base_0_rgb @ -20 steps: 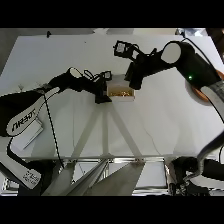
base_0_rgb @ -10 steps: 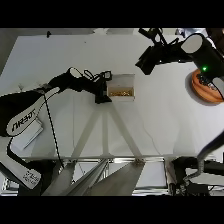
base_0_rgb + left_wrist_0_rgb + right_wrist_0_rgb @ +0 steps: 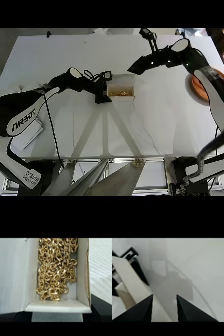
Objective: Fold the box and place the chain.
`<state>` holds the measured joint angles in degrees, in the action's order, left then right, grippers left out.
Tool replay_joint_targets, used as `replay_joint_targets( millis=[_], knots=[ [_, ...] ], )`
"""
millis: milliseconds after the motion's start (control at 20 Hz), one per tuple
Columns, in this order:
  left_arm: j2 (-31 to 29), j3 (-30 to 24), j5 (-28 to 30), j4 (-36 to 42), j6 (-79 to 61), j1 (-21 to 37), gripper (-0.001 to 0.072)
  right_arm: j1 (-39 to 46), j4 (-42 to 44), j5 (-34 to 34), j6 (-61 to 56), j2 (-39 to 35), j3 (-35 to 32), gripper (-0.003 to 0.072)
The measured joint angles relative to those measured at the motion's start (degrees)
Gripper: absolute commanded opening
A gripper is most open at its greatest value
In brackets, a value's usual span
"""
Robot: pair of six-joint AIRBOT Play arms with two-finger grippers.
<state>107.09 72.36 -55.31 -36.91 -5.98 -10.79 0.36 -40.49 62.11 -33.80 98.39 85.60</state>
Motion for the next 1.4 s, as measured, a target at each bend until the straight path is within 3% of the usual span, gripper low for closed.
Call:
replay_joint_targets(
  millis=[300, 400, 700, 1200, 1400],
  knots=[
    [-0.02, 0.0, 0.02, 0.0, 0.0, 0.0, 0.0396, -3.37, -2.58, 5.99, 1.4, 0.9, 0.46, 0.0303],
    [-0.02, 0.0, 0.02, 0.0, 0.0, 0.0, 0.0396, -4.07, -4.63, 6.93, 3.72, 0.48, 0.46, 0.0368],
    [-0.02, 0.0, 0.0, 0.0, 0.0, 0.0, 0.0396, -4.7, -7.15, 8.37, 11.61, -2.58, -1.2, 0.0367],
    [0.0, 0.0, 0.0, 0.02, 0.02, 0.0, 0.0396, -4.79, -7.54, -1.88, 18.78, -7.06, -13.44, 0.0366],
    [0.0, 0.0, 0.0, 0.07, 0.11, 0.0, 0.0396, -4.83, -7.72, -4.96, 20.2, -7.41, -14.58, 0.0307]
  ],
)
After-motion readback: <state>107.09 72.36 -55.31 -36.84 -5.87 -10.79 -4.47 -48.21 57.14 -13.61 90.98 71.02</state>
